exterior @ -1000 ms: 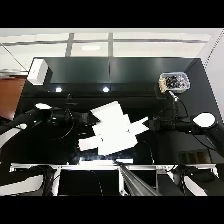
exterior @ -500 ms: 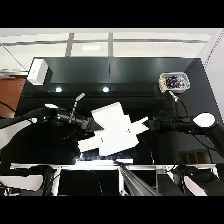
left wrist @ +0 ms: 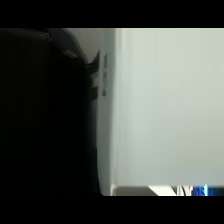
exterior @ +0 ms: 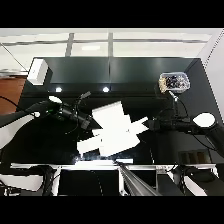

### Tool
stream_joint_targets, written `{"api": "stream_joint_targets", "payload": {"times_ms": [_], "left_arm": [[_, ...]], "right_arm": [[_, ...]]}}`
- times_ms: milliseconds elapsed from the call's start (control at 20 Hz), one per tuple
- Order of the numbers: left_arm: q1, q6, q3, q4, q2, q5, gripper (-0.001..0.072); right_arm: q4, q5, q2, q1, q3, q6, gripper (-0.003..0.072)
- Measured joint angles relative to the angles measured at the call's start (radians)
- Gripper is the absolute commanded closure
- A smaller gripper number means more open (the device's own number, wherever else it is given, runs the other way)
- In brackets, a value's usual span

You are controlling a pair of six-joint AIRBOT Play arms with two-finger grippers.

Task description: Fold the box and place the chain.

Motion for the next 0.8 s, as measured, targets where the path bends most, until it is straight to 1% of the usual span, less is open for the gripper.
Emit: {"api": "stream_joint_targets", "payload": {"times_ms": [50,150,250,350,450,550,650,750,800], "left_arm": [[0.0,0.0,0.002,0.009,-0.001,0.003,0.0679],[0.0,-0.003,0.005,0.01,-0.001,0.002,0.0681],[-0.001,0.001,0.006,0.014,0.006,0.001,0.0683],[-0.006,0.031,0.007,0.018,0.03,0.003,0.0685],[-0.025,0.081,0.007,0.034,0.086,0.032,0.0685],[-0.071,0.128,0.001,0.098,0.173,0.117,0.0682],[-0.126,0.179,-0.018,0.152,0.27,0.219,0.068],[-0.168,0.245,-0.039,0.186,0.332,0.289,0.068],[-0.183,0.279,-0.048,0.197,0.348,0.315,0.068]], "right_arm": [[-0.008,-0.001,0.0,-0.001,0.0,0.008,-0.0016],[-0.054,0.013,0.0,-0.02,0.01,0.028,-0.0016],[-0.14,0.049,0.001,-0.07,0.045,0.037,-0.0016],[-0.227,0.098,0.002,-0.141,0.11,0.04,-0.0016],[-0.291,0.137,0.003,-0.206,0.181,-0.002,-0.0015],[-0.359,0.141,0.003,-0.247,0.239,-0.101,-0.0016],[-0.424,0.088,0.003,-0.269,0.275,-0.178,-0.0015],[-0.441,0.027,0.003,-0.279,0.294,-0.221,-0.0015],[-0.418,0.011,0.0,-0.281,0.298,-0.241,-0.0015]]}}
